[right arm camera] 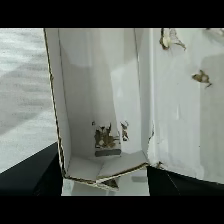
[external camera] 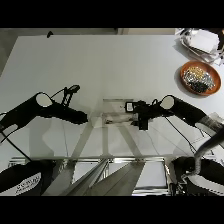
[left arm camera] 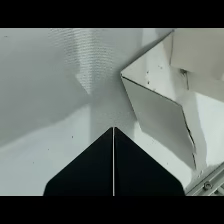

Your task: Fold the box and place the chain.

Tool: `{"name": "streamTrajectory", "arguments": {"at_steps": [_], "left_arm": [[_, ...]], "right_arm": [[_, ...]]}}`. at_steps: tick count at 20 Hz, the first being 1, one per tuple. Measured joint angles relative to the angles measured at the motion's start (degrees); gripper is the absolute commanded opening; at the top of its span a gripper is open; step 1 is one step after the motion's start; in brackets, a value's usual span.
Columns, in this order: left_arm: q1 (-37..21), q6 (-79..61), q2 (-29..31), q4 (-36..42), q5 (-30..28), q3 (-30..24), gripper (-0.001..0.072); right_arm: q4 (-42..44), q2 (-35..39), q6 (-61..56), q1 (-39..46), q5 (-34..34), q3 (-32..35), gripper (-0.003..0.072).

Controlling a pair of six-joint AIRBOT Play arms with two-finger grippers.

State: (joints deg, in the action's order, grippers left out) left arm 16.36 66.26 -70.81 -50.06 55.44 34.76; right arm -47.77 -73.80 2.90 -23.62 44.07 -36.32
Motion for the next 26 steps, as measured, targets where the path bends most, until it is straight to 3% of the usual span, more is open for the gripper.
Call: {"name": "streamTrajectory", "arguments": {"at_steps": [10,14,18,20,26], "left_arm": [[3.5,1.0,-5.2,5.2,-5.1,-0.3,0.0012],[3.9,-1.5,-5.1,9.6,-7.3,-0.4,0.0154],[4.3,-4.1,-3.1,13.4,-6.7,-0.4,0.018],[4.4,-5.3,-1.8,15.4,-6.8,-0.4,0.0279],[5.7,-7.0,-0.3,19.3,-7.2,-0.4,0.028]], "right_arm": [[0.0,0.0,0.0,0.0,0.0,0.0,0.028],[0.0,0.0,0.0,0.0,0.0,0.0,0.028],[0.0,0.0,0.0,0.0,0.0,0.0,0.028],[0.0,0.0,0.0,0.0,0.0,0.0,0.028],[0.0,0.0,0.0,0.0,0.0,0.0,0.028]]}}
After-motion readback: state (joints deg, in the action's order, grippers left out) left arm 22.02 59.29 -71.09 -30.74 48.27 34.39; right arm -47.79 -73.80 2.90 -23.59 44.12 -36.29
